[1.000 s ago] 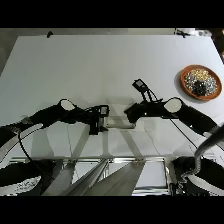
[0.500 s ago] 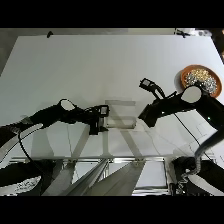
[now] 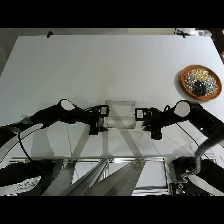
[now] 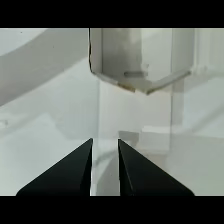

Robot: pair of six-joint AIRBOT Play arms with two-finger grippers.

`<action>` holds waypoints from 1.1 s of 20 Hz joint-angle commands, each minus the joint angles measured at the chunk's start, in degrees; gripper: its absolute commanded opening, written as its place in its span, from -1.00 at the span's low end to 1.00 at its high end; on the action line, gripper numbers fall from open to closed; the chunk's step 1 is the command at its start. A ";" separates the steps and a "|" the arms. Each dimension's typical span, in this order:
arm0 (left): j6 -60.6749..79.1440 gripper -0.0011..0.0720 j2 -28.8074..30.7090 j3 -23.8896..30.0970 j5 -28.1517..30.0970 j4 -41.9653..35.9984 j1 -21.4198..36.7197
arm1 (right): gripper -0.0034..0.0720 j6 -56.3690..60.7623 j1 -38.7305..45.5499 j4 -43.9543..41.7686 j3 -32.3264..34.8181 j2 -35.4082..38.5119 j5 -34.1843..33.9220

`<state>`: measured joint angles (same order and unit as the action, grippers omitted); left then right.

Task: Fold the box and place the chain.

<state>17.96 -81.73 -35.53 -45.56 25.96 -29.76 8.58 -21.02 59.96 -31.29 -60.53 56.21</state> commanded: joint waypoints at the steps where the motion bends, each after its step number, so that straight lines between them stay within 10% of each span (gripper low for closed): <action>1: 0.02 -0.06 0.04 0.00 -0.11 0.00 0.02 | -0.43 -4.15 -3.26 -2.19 1.27 -0.72 -10.45; 22: 0.02 -0.06 0.04 0.00 -0.11 0.00 0.02 | -0.45 -4.15 -9.81 -10.49 1.27 -2.51 -18.71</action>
<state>17.93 -81.73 -35.53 -45.76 25.96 -29.74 4.43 -30.09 50.35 -30.00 -63.00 38.92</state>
